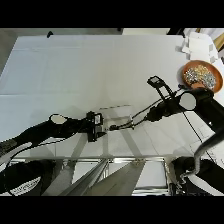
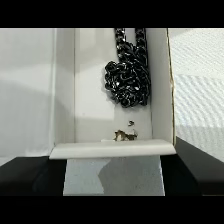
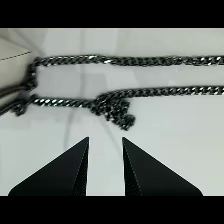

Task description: Fold the box and place the chain.

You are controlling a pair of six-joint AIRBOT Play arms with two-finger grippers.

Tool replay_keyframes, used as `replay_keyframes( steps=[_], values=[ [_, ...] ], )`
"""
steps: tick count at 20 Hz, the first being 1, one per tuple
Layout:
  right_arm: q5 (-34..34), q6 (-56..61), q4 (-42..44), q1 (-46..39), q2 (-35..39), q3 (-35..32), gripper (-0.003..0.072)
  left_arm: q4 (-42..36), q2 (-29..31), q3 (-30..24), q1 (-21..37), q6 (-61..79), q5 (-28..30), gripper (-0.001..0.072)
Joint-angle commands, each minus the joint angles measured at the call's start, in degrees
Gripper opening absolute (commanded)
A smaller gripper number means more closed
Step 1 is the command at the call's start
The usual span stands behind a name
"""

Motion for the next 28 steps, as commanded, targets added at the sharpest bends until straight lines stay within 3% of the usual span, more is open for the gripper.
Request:
replay_keyframes(
  steps=[1,6,11,14,18,23,28],
  values=[
    [-6.1,0.0,-0.6,-1.0,-2.6,-3.7,0.0235,0.0,0.0,0.0,0.0,0.0,0.0,0.0068],
    [-8.7,0.0,-0.6,-0.2,-9.0,-3.7,0.0236,0.0,0.0,0.0,0.0,0.0,0.0,0.0068],
    [-9.4,0.0,-0.5,2.1,-11.0,-3.7,0.0232,0.0,0.0,0.0,0.0,0.0,0.0,0.0068],
    [-9.2,0.0,-0.7,2.0,-11.2,-3.7,0.0043,0.0,0.0,0.0,0.0,0.0,0.0,0.0068],
    [-7.5,0.0,-0.6,2.1,-10.8,-3.7,0.001,0.0,0.0,0.0,0.0,0.0,0.0,0.0068],
    [-3.9,0.0,-0.4,2.1,-1.2,-3.7,0.001,0.0,0.0,0.0,0.0,0.0,0.0,0.0068],
    [-4.5,-0.7,10.6,2.1,13.5,-0.4,0.001,0.0,0.0,0.0,0.0,0.0,0.0,0.0068]
  ],
)
